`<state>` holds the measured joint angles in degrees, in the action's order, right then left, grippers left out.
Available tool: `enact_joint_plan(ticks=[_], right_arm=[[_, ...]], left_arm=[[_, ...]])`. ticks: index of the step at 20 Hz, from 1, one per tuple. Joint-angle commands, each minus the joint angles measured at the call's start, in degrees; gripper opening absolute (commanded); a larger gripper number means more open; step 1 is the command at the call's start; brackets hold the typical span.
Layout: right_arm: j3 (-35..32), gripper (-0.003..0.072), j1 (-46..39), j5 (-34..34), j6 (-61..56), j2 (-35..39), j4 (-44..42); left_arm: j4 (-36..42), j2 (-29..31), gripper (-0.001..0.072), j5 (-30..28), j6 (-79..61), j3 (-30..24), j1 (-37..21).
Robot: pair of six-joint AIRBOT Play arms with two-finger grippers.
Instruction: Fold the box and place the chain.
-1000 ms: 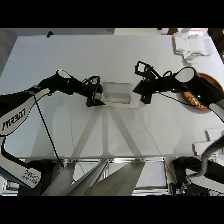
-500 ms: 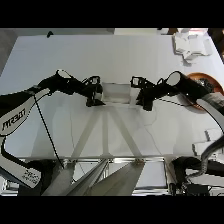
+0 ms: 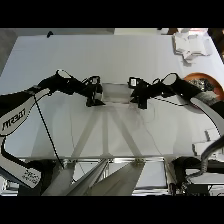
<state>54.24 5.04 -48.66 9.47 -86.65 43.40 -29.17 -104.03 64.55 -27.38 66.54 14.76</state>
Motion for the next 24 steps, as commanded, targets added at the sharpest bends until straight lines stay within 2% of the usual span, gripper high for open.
enact_joint_plan(ticks=[1,3,5,6,7,8,11,13,15,16,19,24], right_arm=[[-0.02,0.0145,1.4,0.09,3.06,-0.15,-1.79],[-0.02,0.008,2.36,0.9,3.06,-0.15,-1.84],[-0.02,0.0085,3.26,2.8,3.02,-0.15,-1.84],[-0.02,0.0135,3.58,3.65,3.02,-0.15,-1.84],[-0.02,0.0254,3.65,4.04,2.99,-0.15,-2.16],[-0.02,0.0337,3.65,4.7,2.45,-0.15,-2.16],[-0.02,0.0346,3.63,4.66,2.36,-0.15,-1.79],[-0.02,0.0321,3.63,4.66,2.32,-0.15,-1.75],[-0.02,0.0062,3.63,4.57,0.07,-0.13,-0.57],[0.0,0.0015,3.63,4.57,-1.79,-0.04,0.59],[0.0,0.0015,3.63,4.5,-7.85,2.12,1.86],[0.0,0.0014,3.23,2.36,-17.11,13.35,4.2]], left_arm=[[0.0,0.0,0.0187,-0.02,0.0,-0.02,-0.02],[0.0,0.0,0.0187,-0.02,0.0,-0.04,-0.02],[0.0,0.0,0.0187,-0.02,0.0,-0.02,-0.02],[0.0,0.0,0.0187,-0.02,0.0,-0.02,-0.04],[0.0,0.0,0.0187,-0.02,0.0,-0.02,-0.02],[0.0,0.0,0.0187,-0.02,0.0,-0.02,-0.02],[0.0,0.0,0.0187,-0.02,0.0,-0.02,-0.04],[0.0,0.0,0.0187,-0.02,0.0,-0.04,-0.02],[0.0,0.0,0.0187,-0.02,0.0,-0.02,-0.02],[0.0,0.0,0.0187,-0.02,0.0,-0.02,-0.04],[0.0,0.0,0.0187,-0.02,0.0,-0.02,-0.02],[0.0,0.0,0.0187,-0.02,0.0,-0.02,-0.02]])
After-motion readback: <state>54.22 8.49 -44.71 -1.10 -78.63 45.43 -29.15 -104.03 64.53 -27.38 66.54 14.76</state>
